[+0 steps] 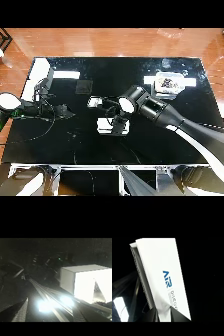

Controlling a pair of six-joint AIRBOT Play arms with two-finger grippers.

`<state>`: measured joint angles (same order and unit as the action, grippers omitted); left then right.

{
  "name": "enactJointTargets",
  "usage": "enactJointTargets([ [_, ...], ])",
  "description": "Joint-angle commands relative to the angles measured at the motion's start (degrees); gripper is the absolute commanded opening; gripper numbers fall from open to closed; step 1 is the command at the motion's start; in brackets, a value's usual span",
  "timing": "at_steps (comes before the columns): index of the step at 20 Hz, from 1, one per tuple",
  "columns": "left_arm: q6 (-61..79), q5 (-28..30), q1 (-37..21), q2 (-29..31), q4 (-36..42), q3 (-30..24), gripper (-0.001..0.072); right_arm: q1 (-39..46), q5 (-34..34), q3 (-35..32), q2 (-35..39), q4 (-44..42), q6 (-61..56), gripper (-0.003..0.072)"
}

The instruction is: Fold the box and place the chain.

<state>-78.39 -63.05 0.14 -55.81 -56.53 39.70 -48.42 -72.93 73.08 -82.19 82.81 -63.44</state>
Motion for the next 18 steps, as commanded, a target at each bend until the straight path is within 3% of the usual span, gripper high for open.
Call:
enactJointTargets([
  [1, 0.0, 0.0, -0.04, -0.02, 0.0, -0.02, 0.0635, -0.02, -0.39, -0.02, -0.04, -2.23, 0.0, 0.0196],
  [18, 0.22, 0.0, -0.04, -0.02, 0.0, -0.02, 0.0635, -0.72, -0.31, -0.04, -0.37, -2.19, -0.04, 0.0211],
])
